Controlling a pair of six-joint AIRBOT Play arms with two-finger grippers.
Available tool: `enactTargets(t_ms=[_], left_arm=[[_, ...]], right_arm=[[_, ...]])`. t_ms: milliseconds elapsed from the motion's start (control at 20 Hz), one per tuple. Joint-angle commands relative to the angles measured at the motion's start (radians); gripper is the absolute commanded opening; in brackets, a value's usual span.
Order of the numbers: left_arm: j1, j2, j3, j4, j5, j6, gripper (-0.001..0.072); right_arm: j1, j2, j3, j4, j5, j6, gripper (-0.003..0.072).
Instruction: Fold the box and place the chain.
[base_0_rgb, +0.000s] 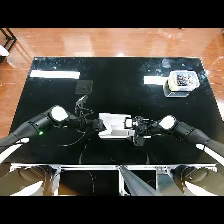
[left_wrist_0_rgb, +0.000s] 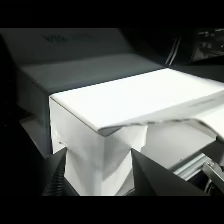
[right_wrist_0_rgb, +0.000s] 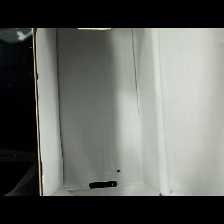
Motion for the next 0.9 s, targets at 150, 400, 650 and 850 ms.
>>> enactTargets(t_ms=[150,400,650,850], left_arm=[[-0.028,0.0,0.001,0.054,0.026,-0.061,0.0507],[-0.152,0.0,0.018,0.341,0.093,-0.348,0.0507],[-0.264,-0.004,0.089,0.661,0.091,-0.642,0.0507],[-0.289,-0.047,0.14,0.709,0.01,-0.692,0.0492]], right_arm=[[0.0,-0.001,0.0,0.0,0.001,0.0,0.0364],[0.0,-0.001,0.0,0.0,0.001,0.0,0.0364],[0.0,-0.001,0.0,0.0,0.001,0.0,0.0365],[0.0,-0.001,0.0,0.0,0.001,0.0,0.0364]])
